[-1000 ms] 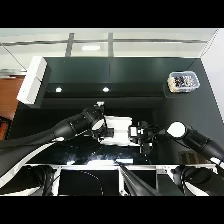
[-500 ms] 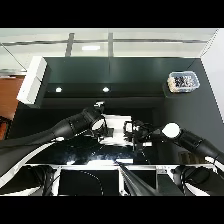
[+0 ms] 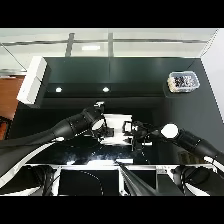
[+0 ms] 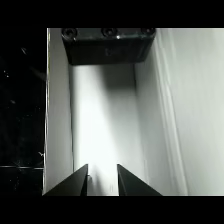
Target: Fold the box and place the chain.
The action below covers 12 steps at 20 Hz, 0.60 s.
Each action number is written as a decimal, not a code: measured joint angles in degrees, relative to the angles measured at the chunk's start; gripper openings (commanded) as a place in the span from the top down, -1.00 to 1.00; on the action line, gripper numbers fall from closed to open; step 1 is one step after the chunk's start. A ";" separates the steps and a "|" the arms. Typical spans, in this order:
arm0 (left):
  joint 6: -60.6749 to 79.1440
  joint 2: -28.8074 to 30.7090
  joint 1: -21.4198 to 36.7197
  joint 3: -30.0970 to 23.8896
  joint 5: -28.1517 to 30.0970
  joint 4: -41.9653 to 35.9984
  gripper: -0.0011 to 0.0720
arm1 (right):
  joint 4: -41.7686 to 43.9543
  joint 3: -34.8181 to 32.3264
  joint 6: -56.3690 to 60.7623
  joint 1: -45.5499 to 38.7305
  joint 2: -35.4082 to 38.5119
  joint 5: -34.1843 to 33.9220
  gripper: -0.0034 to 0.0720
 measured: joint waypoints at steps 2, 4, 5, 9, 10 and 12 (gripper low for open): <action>0.02 0.00 0.00 0.00 -0.02 0.00 0.90 | -0.35 0.00 0.79 -0.33 0.09 -0.59 0.88; 0.00 0.00 0.00 0.00 -0.04 0.00 0.90 | -0.52 0.07 1.64 -1.36 1.03 -0.66 0.88; -0.07 -0.02 0.00 0.00 -0.04 0.00 0.90 | -0.55 0.11 2.78 -2.34 2.03 -0.63 0.88; 0.20 0.00 0.00 0.00 -0.70 0.07 0.90 | -0.52 0.46 10.91 -9.46 9.75 2.47 0.88; 0.20 0.00 0.00 0.00 -0.70 0.07 0.90 | -0.83 0.52 15.02 -12.50 12.35 4.83 0.88; 0.20 -0.02 0.00 0.00 -0.70 0.07 0.90 | -2.54 0.57 25.00 -19.47 16.68 9.29 0.88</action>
